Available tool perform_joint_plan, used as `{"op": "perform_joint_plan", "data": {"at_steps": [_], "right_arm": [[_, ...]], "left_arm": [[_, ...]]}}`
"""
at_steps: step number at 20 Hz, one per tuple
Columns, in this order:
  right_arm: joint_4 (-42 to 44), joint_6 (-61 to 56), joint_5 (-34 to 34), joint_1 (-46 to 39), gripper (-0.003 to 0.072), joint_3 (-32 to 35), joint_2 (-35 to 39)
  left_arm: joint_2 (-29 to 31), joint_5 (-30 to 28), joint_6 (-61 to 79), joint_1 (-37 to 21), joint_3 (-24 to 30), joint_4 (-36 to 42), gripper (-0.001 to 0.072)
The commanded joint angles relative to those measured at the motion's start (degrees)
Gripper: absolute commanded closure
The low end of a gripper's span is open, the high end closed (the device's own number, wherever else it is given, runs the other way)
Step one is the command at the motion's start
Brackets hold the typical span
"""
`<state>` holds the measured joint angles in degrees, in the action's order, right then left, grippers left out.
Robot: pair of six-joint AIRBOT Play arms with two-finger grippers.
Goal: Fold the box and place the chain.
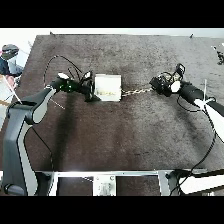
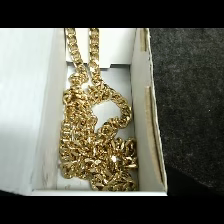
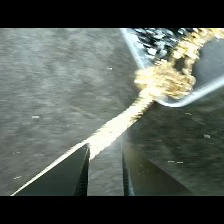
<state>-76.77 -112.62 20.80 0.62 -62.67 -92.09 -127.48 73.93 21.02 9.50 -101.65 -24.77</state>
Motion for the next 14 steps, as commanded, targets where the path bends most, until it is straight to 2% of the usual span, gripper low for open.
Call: {"op": "perform_joint_plan", "data": {"at_steps": [1,5,9,11,13,14], "right_arm": [[1.7,-1.4,-3.0,-1.3,0.0464,0.3,-2.6],[5.0,-1.4,-11.8,-1.3,0.0465,0.2,-3.3],[6.1,-1.4,-12.5,-1.4,0.0467,0.2,-3.8],[6.9,-1.5,-12.5,-1.4,0.0539,0.2,-4.7],[7.9,-1.5,-12.7,-1.4,0.0542,0.2,-5.8],[7.9,-1.5,-12.7,-1.4,0.0675,0.2,-6.0]], "left_arm": [[0.0,0.0,0.0,0.0,0.0,0.0,0.0254],[0.0,0.0,0.0,0.0,0.0,0.0,0.0255],[0.0,0.0,0.0,0.0,0.0,0.0,0.0254],[0.0,0.0,0.0,0.0,0.0,0.0,0.0255],[0.0,0.0,0.0,0.0,0.0,0.0,0.0254],[0.0,0.0,0.0,0.0,0.0,0.0,0.0255]]}}
